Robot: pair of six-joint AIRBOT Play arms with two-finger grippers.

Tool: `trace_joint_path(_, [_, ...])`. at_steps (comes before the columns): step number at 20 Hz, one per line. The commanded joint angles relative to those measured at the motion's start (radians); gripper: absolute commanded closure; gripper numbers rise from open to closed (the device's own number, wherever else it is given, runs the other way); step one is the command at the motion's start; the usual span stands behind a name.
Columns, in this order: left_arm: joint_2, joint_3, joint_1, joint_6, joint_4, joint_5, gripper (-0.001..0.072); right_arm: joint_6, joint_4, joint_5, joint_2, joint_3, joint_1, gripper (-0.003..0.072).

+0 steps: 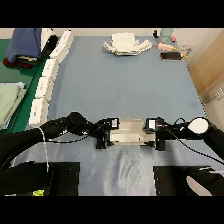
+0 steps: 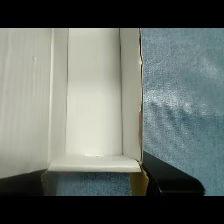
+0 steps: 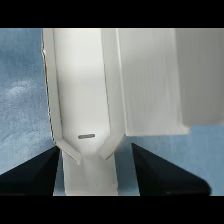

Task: Fold the box.

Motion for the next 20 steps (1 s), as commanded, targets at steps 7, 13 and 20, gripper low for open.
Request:
trace_joint_path(7, [0.0, 0.0, 0.0, 0.0, 0.0, 0.0, 0.0232, 0.843, 0.199, 0.04, 0.288, 0.001, -0.023, -0.0034])
trace_joint_path(13, [0.0, 0.0, 0.0, 0.0, 0.0, 0.0, 0.0232, 1.357, 0.244, 0.09, 0.277, -0.001, 0.004, 0.0184])
trace_joint_path(20, [0.0, 0.0, 0.0, 0.0, 0.0, -0.001, 0.0232, 1.361, 0.366, 0.079, 0.177, -0.001, 0.029, 0.0343])
